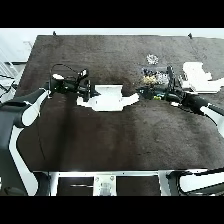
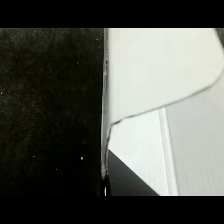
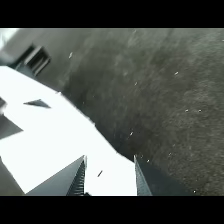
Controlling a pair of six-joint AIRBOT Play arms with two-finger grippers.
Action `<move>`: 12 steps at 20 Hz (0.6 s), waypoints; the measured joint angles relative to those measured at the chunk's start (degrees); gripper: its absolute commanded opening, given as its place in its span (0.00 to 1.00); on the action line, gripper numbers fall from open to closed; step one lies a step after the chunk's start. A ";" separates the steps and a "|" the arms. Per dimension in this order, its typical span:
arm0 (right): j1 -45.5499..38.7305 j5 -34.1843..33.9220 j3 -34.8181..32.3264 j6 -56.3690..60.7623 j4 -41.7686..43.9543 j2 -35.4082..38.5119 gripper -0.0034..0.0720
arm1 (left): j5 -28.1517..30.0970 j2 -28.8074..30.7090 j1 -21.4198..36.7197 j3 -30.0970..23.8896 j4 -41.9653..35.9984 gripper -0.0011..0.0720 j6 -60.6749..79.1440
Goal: Fold the box and place the chain.
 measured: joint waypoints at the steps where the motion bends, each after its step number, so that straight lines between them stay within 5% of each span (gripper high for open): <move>1: 0.33 0.00 0.00 -0.66 -1.62 0.50 0.67 | 0.17 0.02 0.00 -0.09 0.02 0.04 -0.02; 2: 0.76 0.00 0.00 -1.46 -3.54 0.87 0.84 | 0.31 0.02 0.00 -0.15 0.04 0.04 -0.02; 3: 1.25 -0.02 0.00 -2.36 -5.38 1.18 0.85 | 0.46 0.02 -0.02 -0.20 0.09 0.04 -0.04; 12: 7.10 -1.20 0.00 -11.15 -19.12 3.85 0.86 | 1.25 0.02 -0.04 -0.26 0.42 0.04 -0.09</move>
